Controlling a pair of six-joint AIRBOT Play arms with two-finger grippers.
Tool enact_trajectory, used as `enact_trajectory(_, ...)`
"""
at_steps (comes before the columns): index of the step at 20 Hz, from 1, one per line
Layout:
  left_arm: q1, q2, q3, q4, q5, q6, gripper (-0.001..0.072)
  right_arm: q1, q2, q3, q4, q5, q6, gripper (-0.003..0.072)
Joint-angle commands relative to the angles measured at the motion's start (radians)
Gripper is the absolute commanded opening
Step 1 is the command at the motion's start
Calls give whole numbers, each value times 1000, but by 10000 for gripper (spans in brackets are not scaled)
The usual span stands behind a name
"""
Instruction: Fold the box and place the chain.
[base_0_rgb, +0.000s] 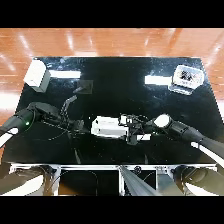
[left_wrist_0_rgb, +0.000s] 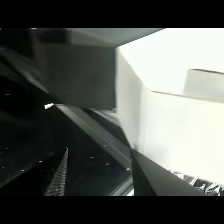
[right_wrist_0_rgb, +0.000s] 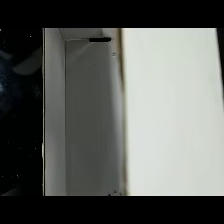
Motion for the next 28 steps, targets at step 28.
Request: enact_trajectory(28, -287, 76, 46, 105, -261, -179, 639, 0, 0, -1, 0, 0, 0, 622)
